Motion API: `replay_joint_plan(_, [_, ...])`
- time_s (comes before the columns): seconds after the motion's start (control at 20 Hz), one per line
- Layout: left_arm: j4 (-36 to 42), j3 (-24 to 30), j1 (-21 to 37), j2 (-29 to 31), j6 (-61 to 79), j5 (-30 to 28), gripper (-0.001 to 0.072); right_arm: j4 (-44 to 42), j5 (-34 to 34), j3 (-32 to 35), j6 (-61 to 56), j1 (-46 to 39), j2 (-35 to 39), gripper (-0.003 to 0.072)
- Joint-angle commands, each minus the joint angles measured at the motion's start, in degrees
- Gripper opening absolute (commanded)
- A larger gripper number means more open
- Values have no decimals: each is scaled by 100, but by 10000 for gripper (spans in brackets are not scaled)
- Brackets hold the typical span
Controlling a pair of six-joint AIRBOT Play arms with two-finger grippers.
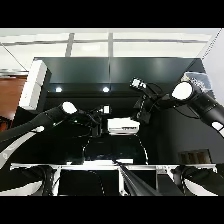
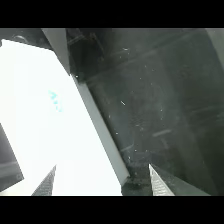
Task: Fold the box and place the chain.
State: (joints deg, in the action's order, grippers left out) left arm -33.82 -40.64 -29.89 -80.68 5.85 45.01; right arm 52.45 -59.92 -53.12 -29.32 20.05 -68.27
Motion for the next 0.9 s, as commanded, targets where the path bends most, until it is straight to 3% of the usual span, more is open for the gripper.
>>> replay_joint_plan(0.0, [-17,0,0,-7,11,24,444,-79,-297,-7,245,7,-2,689])
replay_joint_plan(0.65, [9,-7,0,-7,-9,173,444,-339,-457,-4,581,48,-2,689])
replay_joint_plan(0.85, [28,-24,0,-7,-9,170,443,-160,-232,42,584,286,-7,671])
